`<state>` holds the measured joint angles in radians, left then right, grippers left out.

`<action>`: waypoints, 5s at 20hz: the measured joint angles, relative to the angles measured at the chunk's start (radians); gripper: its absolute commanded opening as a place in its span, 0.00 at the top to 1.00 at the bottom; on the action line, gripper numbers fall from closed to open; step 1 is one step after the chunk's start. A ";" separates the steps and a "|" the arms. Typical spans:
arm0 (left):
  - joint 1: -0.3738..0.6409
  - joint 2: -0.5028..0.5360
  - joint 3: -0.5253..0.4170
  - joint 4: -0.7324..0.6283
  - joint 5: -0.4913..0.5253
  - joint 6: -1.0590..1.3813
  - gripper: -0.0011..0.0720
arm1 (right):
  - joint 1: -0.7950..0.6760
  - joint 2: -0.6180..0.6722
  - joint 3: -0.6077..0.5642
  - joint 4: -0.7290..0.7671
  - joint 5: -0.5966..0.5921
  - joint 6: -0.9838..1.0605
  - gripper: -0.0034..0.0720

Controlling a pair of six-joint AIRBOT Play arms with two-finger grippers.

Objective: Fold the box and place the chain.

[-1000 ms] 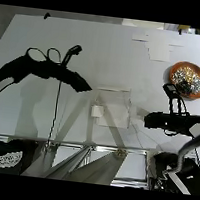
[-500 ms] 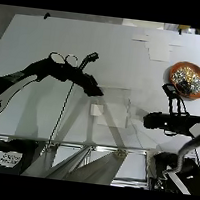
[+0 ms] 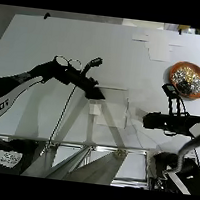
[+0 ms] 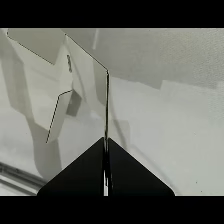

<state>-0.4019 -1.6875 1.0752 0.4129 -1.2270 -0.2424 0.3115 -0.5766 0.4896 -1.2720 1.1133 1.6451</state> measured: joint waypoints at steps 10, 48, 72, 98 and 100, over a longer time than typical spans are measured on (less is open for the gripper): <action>-0.003 0.024 0.000 0.089 0.038 0.114 0.98 | 0.000 0.000 0.000 -0.003 0.003 0.000 0.64; -0.122 0.087 -0.080 0.209 0.260 0.341 0.98 | 0.000 0.003 0.191 -0.014 0.020 -0.112 0.50; -0.129 0.106 -0.081 0.248 0.371 0.291 0.97 | 0.000 0.003 0.191 -0.014 0.022 -0.133 0.50; -0.129 0.106 -0.080 0.250 0.359 0.282 0.97 | 0.158 -0.245 0.092 0.269 -0.055 -1.138 0.22; -0.129 0.106 -0.080 0.250 0.359 0.282 0.97 | 0.207 -0.293 0.087 0.217 -0.093 -1.179 0.07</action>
<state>-0.5312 -1.5814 0.9947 0.6628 -0.8680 0.0399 0.5186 -0.8692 0.5762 -1.0554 1.0206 0.4664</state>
